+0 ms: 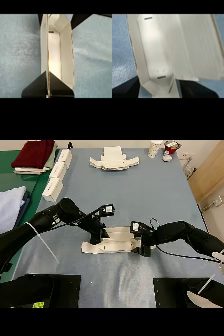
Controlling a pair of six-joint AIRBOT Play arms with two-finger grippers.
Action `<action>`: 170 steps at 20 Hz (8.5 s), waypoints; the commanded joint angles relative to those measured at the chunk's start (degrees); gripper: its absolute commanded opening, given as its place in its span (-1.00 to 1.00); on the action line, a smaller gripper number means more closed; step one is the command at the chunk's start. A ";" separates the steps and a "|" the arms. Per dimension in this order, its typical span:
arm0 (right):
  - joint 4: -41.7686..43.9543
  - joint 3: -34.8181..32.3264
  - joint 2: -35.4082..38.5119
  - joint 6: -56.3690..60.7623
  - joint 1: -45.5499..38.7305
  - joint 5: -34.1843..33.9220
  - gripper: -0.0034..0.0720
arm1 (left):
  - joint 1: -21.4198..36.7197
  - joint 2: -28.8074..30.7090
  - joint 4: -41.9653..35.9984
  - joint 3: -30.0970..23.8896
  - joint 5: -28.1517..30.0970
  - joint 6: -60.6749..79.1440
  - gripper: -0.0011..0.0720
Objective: Fold the box.
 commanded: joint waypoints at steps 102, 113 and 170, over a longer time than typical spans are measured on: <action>-2.23 -1.27 -5.35 -0.02 3.63 3.15 0.43 | -0.07 -0.02 -2.80 -0.04 0.59 -0.07 -0.93; -2.27 -1.27 -5.35 -0.02 3.63 3.15 0.43 | 5.09 7.69 10.84 0.66 -4.28 -30.82 0.70; -2.34 -1.29 -5.35 -0.02 3.63 3.13 0.43 | 1.95 18.14 8.33 -14.84 7.67 -2.99 0.92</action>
